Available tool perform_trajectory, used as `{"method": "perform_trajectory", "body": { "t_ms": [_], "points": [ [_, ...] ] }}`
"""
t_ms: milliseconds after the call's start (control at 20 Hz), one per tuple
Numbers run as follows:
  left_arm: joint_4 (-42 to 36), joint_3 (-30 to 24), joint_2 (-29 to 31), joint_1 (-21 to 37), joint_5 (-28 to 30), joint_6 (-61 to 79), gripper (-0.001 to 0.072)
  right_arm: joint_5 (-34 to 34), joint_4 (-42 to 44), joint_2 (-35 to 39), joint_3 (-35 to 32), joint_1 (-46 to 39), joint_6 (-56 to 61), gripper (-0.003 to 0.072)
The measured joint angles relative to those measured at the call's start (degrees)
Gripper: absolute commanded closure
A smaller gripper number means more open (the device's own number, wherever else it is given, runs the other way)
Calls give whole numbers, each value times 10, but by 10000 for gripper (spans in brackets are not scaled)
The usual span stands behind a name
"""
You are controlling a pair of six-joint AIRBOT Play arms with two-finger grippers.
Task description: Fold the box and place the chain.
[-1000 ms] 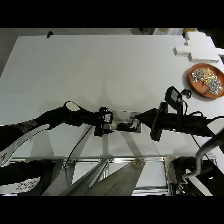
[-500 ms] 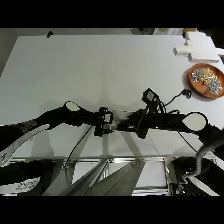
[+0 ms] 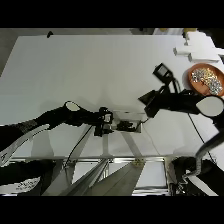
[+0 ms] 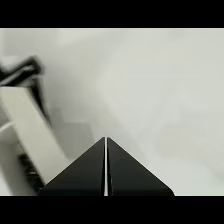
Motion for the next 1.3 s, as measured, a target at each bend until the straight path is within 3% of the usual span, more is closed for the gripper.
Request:
{"method": "perform_trajectory", "body": {
  "t_ms": [300, 400, 450, 750, 1300],
  "points": [
    [0, 0, 0, 0, 0, 0, 575, 42, -194, -46, 22, -78, 212, 669],
    [0, 0, 0, 0, 0, 0, 575, 50, -223, -83, 24, -84, 248, 495],
    [0, 0, 0, 0, 0, 0, 575, 55, -233, -103, 24, -86, 259, 459],
    [0, 0, 0, 0, 0, 0, 575, 71, -261, -189, 25, -91, 292, 459],
    [0, 0, 0, 0, 0, 0, 575, 54, -306, -227, 26, -91, 328, 440]
  ]
}}
